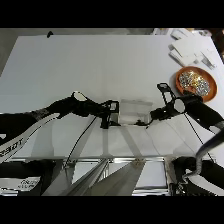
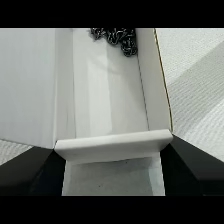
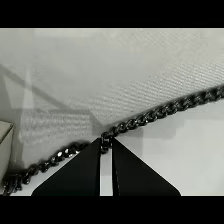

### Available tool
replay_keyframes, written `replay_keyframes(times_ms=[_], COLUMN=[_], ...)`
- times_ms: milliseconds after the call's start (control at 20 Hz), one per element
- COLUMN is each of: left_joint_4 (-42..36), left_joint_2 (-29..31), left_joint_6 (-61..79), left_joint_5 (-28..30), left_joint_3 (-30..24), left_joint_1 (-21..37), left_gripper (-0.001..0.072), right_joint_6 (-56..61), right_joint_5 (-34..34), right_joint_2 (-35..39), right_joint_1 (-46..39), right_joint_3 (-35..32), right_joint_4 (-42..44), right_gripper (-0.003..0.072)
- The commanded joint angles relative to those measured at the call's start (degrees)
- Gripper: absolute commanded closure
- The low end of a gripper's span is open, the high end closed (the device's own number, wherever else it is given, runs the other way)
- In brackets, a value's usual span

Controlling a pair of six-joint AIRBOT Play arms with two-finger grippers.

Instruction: Fold the box and place the chain.

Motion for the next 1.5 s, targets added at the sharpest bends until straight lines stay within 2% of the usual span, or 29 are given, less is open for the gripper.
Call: replay_keyframes(times_ms=[0, 250, 400, 550, 1050, 1450], left_joint_4=[0.0, 0.0, 0.0, 0.0, 0.0, 0.0], left_joint_2=[0.0, 0.0, 0.0, 0.0, 0.0, 0.0], left_joint_6=[0.0, 0.0, 0.0, 0.0, 0.0, 0.0], left_joint_5=[0.0, 0.0, 0.0, 0.0, 0.0, 0.0], left_joint_3=[0.0, 0.0, 0.0, 0.0, 0.0, 0.0], left_joint_1=[0.0, 0.0, 0.0, 0.0, 0.0, 0.0], left_gripper=[0.0624, 0.0624, 0.0624, 0.0624, 0.0624, 0.0624], right_joint_6=[-1.4, -4.4, -6.0, -6.9, -16.8, -23.0], right_joint_5=[3.2, 8.5, 8.7, 8.5, 3.3, 1.4], right_joint_2=[4.6, 19.1, 28.9, 34.7, 36.4, 36.4], right_joint_1=[0.0, 0.0, 0.0, 0.0, 0.0, 0.0], right_joint_3=[0.0, 0.0, 0.0, 0.0, 0.0, 0.0], right_joint_4=[-1.1, 1.8, 9.3, 16.9, 41.2, 51.9], right_gripper=[0.0669, 0.0669, 0.0669, 0.0669, 0.0669, 0.0669])
